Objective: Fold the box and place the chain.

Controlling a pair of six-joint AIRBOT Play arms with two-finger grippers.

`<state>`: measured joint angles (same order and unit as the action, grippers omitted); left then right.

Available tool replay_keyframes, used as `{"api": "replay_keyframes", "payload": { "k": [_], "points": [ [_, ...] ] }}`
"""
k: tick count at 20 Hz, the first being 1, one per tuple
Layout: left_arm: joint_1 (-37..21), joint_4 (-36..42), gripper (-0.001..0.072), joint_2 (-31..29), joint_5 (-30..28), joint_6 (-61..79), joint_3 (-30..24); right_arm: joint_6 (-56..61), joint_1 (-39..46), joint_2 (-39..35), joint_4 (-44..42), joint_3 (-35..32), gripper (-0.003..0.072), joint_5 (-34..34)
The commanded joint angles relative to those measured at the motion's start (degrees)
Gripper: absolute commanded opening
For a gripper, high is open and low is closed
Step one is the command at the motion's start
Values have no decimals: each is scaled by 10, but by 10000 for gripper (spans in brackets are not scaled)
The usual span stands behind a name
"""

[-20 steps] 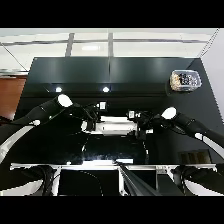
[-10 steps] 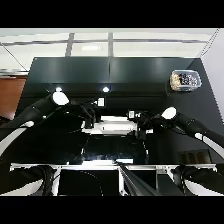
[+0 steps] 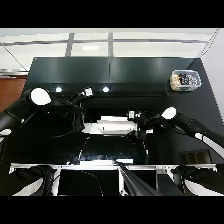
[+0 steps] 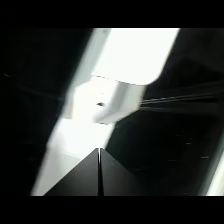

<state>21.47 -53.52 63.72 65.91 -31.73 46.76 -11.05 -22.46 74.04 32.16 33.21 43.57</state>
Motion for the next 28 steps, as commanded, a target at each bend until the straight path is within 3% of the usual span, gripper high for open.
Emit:
{"api": "replay_keyframes", "payload": {
  "k": [1,4,8,11,17,23,25,28],
  "points": [
    [22,102,25,-7,28,-105,-25,-2,-1,0,0,0,183,4],
    [51,189,26,-4,-137,-88,-54,-2,0,0,0,0,183,4],
    [56,329,26,38,-261,-24,-57,-2,0,0,0,0,183,4],
    [56,309,26,73,-336,-16,-57,-2,-1,0,0,0,183,3],
    [56,218,26,128,-261,-10,-57,-2,-1,0,0,0,183,3],
    [54,191,26,135,-249,-10,-49,-2,-1,0,0,0,184,3],
    [52,153,26,114,-256,-11,-30,-2,-1,0,0,0,183,3],
    [19,92,28,30,-267,-11,-22,-2,-1,0,0,0,184,3]
  ]
}}
